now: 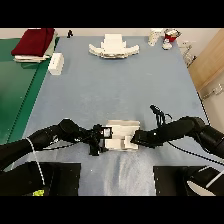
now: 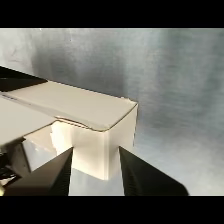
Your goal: Fold the box.
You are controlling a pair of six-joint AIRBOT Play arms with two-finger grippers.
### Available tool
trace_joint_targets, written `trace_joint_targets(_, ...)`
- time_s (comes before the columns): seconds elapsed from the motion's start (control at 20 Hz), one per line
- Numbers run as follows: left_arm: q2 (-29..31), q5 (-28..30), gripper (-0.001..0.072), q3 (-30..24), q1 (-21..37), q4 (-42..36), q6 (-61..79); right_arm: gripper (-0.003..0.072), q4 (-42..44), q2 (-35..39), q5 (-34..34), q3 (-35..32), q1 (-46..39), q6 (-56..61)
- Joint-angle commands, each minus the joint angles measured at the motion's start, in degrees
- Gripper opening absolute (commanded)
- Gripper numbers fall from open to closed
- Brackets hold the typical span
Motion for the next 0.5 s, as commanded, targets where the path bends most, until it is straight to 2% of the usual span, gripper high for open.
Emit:
trace_joint_targets(0.0,0.0,0.0,0.0452,0.1,0.0,0.0,0.0,0.0442,-15.7,-3.6,1.7,4.4,8.5,14.4)
trace_joint_targets(0.2,0.0,0.0,0.0452,0.1,0.0,0.0,0.0,0.0441,-30.9,-10.1,-4.3,11.3,18.6,30.7)
trace_joint_targets(0.35,0.0,0.0,0.0452,0.1,0.0,0.0,0.0,0.0439,-37.6,-16.0,-10.7,16.6,24.5,37.9)
trace_joint_targets(0.45,0.0,0.0,0.0452,0.1,0.0,0.0,0.0,0.0440,-40.1,-18.9,-11.4,18.6,26.9,41.6)
